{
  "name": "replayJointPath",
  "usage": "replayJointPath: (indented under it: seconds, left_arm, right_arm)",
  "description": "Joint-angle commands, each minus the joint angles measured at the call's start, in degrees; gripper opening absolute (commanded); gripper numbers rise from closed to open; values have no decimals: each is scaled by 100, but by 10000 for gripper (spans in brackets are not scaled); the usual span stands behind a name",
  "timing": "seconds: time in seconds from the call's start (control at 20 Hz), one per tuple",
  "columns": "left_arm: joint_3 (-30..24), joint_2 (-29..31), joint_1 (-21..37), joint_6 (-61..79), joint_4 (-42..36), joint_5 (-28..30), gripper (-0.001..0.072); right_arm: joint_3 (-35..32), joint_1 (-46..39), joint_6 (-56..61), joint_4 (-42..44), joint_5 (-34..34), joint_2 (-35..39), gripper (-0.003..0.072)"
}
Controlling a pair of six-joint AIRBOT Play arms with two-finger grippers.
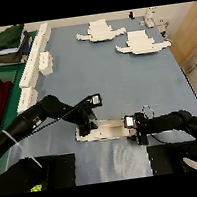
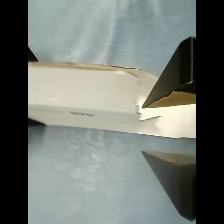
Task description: Fold the box.
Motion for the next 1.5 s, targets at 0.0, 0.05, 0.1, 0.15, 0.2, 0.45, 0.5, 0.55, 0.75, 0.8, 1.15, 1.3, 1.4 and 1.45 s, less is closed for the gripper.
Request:
replayJointPath:
  seconds: [0.0, 0.05, 0.1, 0.15, 0.2, 0.45, 0.5, 0.55, 0.75, 0.8, 1.15, 1.3, 1.4, 1.45]
  left_arm:
    - [42, 695, 417, -1707, 1119, -927, 393]
    - [42, 885, 514, -2094, 1187, -1233, 139]
    - [39, 1008, 542, -2243, 1182, -1517, 16]
    - [31, 1062, 511, -2614, 1075, -1770, 15]
    - [22, 1058, 448, -3154, 863, -1937, 15]
    - [-44, 710, -682, -4481, -859, -1001, 15]
    - [-20, 533, -861, -4555, -1067, -658, 15]
    - [42, 326, -916, -4653, -1152, -341, 15]
    - [452, -389, -470, -4918, -1314, 516, 15]
    - [549, -540, -323, -4918, -1368, 603, 15]
    - [654, -1788, 0, -5007, -1346, 586, 15]
    - [656, -2142, 13, -5007, -1346, 588, 15]
    - [656, -2251, 11, -5005, -1351, 581, 15]
    - [660, -2258, 13, -5003, -1351, 586, 15]
  right_arm:
    - [2, 0, -4, -28, -17, 4, 520]
    - [2, 0, -4, -28, -17, 4, 520]
    - [2, 0, -4, -28, -17, 4, 520]
    - [2, 0, -4, -28, -17, 4, 520]
    - [2, 0, -4, -28, -17, 4, 521]
    - [2, 0, -4, -28, -17, 4, 520]
    - [2, 0, -4, -28, -17, 4, 520]
    - [2, 0, -4, -28, -17, 4, 520]
    - [2, 0, -4, -31, -17, 4, 520]
    - [2, 0, -4, -31, -17, 4, 520]
    - [2, 0, -4, -31, -17, 4, 520]
    - [2, 0, -4, -33, -17, 4, 520]
    - [2, 0, -4, -31, -20, 4, 521]
    - [2, 0, -4, -31, -17, 4, 520]
